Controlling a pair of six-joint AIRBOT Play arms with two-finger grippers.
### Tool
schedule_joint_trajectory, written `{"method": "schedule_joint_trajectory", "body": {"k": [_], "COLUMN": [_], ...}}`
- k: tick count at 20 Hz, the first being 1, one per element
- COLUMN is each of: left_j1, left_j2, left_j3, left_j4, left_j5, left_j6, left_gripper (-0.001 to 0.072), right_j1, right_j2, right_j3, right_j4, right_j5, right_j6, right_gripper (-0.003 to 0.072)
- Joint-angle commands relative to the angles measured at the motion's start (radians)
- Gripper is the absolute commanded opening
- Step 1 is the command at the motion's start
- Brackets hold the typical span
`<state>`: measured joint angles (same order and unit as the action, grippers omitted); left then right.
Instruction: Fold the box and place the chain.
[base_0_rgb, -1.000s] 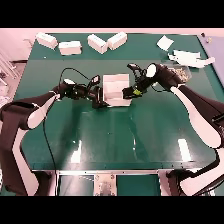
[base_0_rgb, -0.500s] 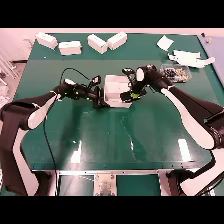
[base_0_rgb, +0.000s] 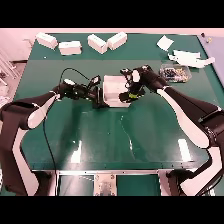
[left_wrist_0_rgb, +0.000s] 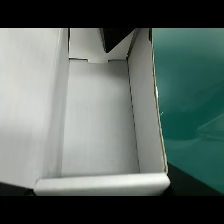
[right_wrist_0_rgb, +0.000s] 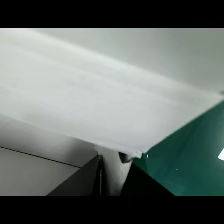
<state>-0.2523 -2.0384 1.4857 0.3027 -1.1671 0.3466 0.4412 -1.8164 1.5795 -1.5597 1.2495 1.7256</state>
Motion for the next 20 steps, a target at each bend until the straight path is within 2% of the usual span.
{"method": "schedule_joint_trajectory", "body": {"k": [1, 2, 3, 12, 15, 18, 20], "left_j1": [-0.002, -0.002, -0.002, -0.002, -0.002, -0.002, -0.002], "left_j2": [0.001, 0.001, 0.001, 0.001, 0.001, 0.001, 0.001], "left_j3": [0.001, 0.001, 0.001, 0.001, 0.001, 0.001, 0.001], "left_j4": [-0.003, -0.003, -0.003, -0.003, -0.003, -0.003, -0.003], "left_j5": [0.000, 0.000, 0.000, 0.007, 0.007, 0.006, 0.005], "left_j6": [0.002, 0.002, 0.001, 0.002, 0.001, 0.001, 0.000], "left_gripper": [0.0534, 0.0534, 0.0534, 0.0534, 0.0534, 0.0534, 0.0534], "right_j1": [0.004, -0.001, -0.006, -0.140, -0.203, -0.301, -0.380], "right_j2": [-0.002, 0.003, 0.012, 0.180, 0.211, 0.209, 0.202], "right_j3": [0.023, 0.026, 0.026, 0.026, 0.026, 0.024, 0.023], "right_j4": [-0.020, -0.023, -0.028, -0.036, -0.102, -0.151, -0.150], "right_j5": [-0.003, 0.005, 0.010, -0.001, -0.032, -0.160, -0.274], "right_j6": [0.003, 0.003, 0.003, -0.055, -0.090, -0.093, -0.091], "right_gripper": [0.0229, 0.0386, 0.0439, 0.0440, 0.0438, 0.0354, 0.0357]}}
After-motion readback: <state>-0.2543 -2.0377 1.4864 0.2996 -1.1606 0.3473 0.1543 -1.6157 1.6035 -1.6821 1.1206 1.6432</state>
